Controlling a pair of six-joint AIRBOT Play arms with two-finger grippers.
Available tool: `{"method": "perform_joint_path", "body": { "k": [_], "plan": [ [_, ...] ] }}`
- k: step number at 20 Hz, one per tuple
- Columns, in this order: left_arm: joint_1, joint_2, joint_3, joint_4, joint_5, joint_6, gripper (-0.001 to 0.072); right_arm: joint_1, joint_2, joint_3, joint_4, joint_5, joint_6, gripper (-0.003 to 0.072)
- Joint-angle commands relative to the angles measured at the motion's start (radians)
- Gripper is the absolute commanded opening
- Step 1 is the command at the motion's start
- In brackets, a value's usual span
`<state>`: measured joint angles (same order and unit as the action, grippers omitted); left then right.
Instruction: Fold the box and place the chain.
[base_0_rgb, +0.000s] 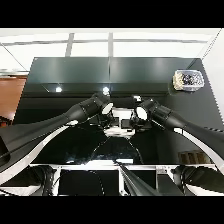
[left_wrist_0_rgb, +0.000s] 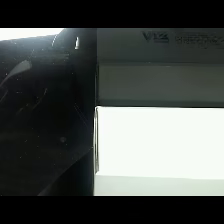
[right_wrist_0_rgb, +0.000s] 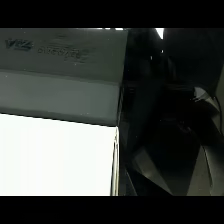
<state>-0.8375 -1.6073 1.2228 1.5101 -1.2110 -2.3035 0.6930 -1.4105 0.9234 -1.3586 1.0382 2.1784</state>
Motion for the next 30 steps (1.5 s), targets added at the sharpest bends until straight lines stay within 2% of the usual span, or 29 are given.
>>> {"method": "perform_joint_path", "body": {
  "k": [1, 4, 7, 14, 15, 16, 18, 24, 25, 26, 27, 28, 29, 30],
  "plan": [
    [0.0, 0.0, 0.001, 0.0, -0.003, 0.0, 0.0028, 0.003, -0.002, 0.003, -0.008, 0.009, 0.01, 0.0303],
    [0.0, 0.0, 0.001, 0.0, -0.002, 0.0, 0.0028, 0.005, -0.003, 0.037, -0.031, 0.026, 0.009, 0.0303],
    [0.0, 0.0, 0.001, 0.0, -0.002, 0.0, 0.0028, 0.034, -0.019, 0.089, -0.143, 0.154, 0.015, 0.0303],
    [0.0, 0.0, 0.001, 0.0, -0.002, 0.0, 0.0028, 0.047, -0.034, 0.097, -0.081, 0.111, 0.084, 0.0302],
    [0.0, 0.0, 0.001, 0.0, -0.002, 0.0, 0.0028, 0.049, -0.039, 0.097, -0.077, 0.109, 0.086, 0.0266],
    [0.0, 0.0, 0.001, 0.0, -0.002, 0.0, 0.0028, 0.049, -0.041, 0.097, -0.078, 0.109, 0.086, 0.01],
    [0.0, 0.0, 0.001, 0.0, -0.002, 0.0, 0.0028, 0.049, -0.042, 0.097, -0.079, 0.109, 0.093, 0.0014],
    [0.0, 0.0, 0.001, 0.0, -0.002, 0.0, 0.0028, 0.049, -0.042, 0.097, -0.082, 0.109, 0.096, 0.003],
    [0.0, 0.0, 0.001, 0.0, -0.002, 0.0, 0.0028, 0.049, -0.042, 0.097, -0.082, 0.109, 0.097, 0.0185],
    [0.0, 0.0, 0.001, 0.0, -0.002, 0.0, 0.0028, 0.049, -0.042, 0.097, -0.082, 0.109, 0.105, 0.0253],
    [0.0, 0.0, 0.001, 0.0, -0.002, 0.0, 0.0028, 0.049, -0.042, 0.097, -0.081, 0.109, 0.106, 0.025],
    [0.0, 0.0, 0.001, 0.0, -0.002, 0.0, 0.0028, 0.049, -0.042, 0.097, -0.082, 0.109, 0.107, 0.0062],
    [0.0, 0.0, 0.001, 0.0, -0.002, 0.0, 0.0028, 0.049, -0.042, 0.097, -0.081, 0.11, 0.108, 0.0015],
    [0.0, 0.0, 0.001, 0.0, -0.002, 0.0, 0.0028, 0.049, -0.042, 0.097, -0.082, 0.11, 0.108, 0.0014]
  ]
}}
